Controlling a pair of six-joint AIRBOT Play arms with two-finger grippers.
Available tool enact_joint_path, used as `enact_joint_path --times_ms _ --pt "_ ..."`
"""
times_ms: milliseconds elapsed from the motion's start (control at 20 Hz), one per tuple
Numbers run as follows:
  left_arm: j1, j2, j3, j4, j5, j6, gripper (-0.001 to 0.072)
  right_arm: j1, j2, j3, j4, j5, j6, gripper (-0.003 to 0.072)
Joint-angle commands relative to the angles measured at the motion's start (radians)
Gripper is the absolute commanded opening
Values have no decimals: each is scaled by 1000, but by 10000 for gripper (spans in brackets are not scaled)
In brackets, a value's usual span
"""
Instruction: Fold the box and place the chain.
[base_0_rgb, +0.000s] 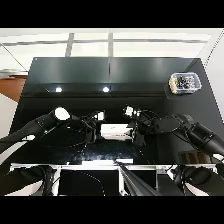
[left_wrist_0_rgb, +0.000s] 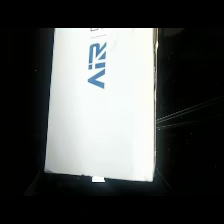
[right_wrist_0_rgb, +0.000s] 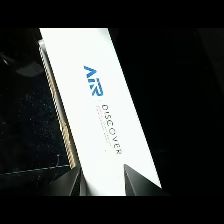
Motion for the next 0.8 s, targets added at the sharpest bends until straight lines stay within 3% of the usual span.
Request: enact_joint_path --times_ms 0,100,200,400,500,600,750 --pt "0 0 0 0 0 0 74 1 -1 0 -2 9 0 308" --pt "0 0 0 0 0 0 74 1 -7 0 -1 7 0 309" --pt "0 0 0 0 -1 0 74 2 -19 0 -1 7 0 415" --pt "0 0 0 0 -2 0 74 2 -40 0 2 8 1 413" --pt "0 0 0 0 -2 0 74 2 -40 0 2 8 1 411" --pt "0 0 0 0 -2 0 74 2 -40 0 2 5 0 296" --pt "0 0 0 0 -2 0 74 2 -40 0 2 5 0 296"
